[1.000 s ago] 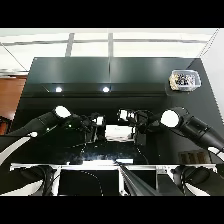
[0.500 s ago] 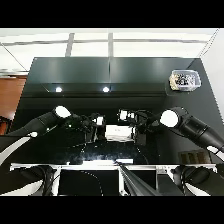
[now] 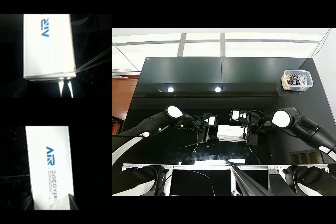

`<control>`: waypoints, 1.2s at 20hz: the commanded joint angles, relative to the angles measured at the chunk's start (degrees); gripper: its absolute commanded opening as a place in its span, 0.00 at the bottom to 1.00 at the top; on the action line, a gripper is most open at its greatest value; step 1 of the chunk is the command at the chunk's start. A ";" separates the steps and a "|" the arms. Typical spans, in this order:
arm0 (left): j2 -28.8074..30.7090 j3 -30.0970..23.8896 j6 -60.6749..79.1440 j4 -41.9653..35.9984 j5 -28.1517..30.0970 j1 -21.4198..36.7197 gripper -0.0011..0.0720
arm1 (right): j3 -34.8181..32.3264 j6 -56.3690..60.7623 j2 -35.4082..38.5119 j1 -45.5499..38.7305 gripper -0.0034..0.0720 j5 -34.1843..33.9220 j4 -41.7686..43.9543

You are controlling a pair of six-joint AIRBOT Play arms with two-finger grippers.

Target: Fold the box and place the chain.

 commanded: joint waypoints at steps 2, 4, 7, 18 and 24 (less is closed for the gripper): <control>-0.02 0.02 0.00 0.02 0.02 -0.02 0.39 | 0.04 2.40 0.44 0.04 0.79 -0.33 -0.02; -0.02 0.02 0.00 0.02 0.02 -0.02 0.39 | 0.04 3.19 0.74 0.02 0.90 -0.52 -0.11; -0.02 0.02 0.00 0.02 0.02 -0.02 0.39 | 0.11 3.17 1.09 0.02 0.90 -0.52 -0.11; -0.02 0.02 0.00 0.02 0.02 -0.02 0.39 | 2.12 20.96 5.64 -2.97 0.88 3.52 -0.02; -0.02 0.02 0.00 0.02 0.00 -0.02 0.39 | -3.13 37.24 5.62 -7.28 0.05 5.70 19.04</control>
